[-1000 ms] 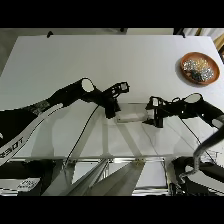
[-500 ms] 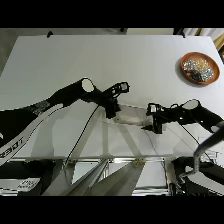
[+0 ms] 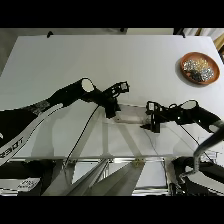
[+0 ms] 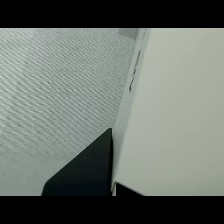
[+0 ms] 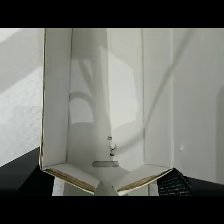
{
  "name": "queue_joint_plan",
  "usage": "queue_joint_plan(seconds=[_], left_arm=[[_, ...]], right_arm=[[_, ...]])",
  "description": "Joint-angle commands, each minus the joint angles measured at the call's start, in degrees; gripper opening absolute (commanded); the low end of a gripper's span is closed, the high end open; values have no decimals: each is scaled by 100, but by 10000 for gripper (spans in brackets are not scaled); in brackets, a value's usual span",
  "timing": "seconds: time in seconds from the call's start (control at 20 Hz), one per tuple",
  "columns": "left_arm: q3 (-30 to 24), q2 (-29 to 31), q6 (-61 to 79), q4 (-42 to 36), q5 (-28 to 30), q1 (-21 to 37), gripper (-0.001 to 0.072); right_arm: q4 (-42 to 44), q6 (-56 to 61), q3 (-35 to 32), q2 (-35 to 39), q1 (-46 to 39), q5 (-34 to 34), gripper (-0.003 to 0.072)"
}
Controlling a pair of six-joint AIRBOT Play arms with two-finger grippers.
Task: Fold the box and place the chain.
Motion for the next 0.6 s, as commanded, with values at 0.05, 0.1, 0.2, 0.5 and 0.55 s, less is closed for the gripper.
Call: queue_joint_plan(seconds=[0.05, 0.1, 0.2, 0.5, 0.55], left_arm=[[4, 0, 4, -2, -4, -4, 12], [4, 0, 4, 0, -4, -4, 12], [4, 0, 4, 0, -4, -4, 12], [4, 0, 4, 0, -4, -4, 12], [4, 0, 4, -2, -4, -4, 12]], right_arm=[[52, -2, 0, -116, 138, -170, 596], [81, -4, 2, -142, 205, -201, 596], [149, 0, 2, -160, 249, -262, 596], [138, 0, 2, -160, 247, -310, 460], [131, 2, 2, -160, 249, -304, 404]])
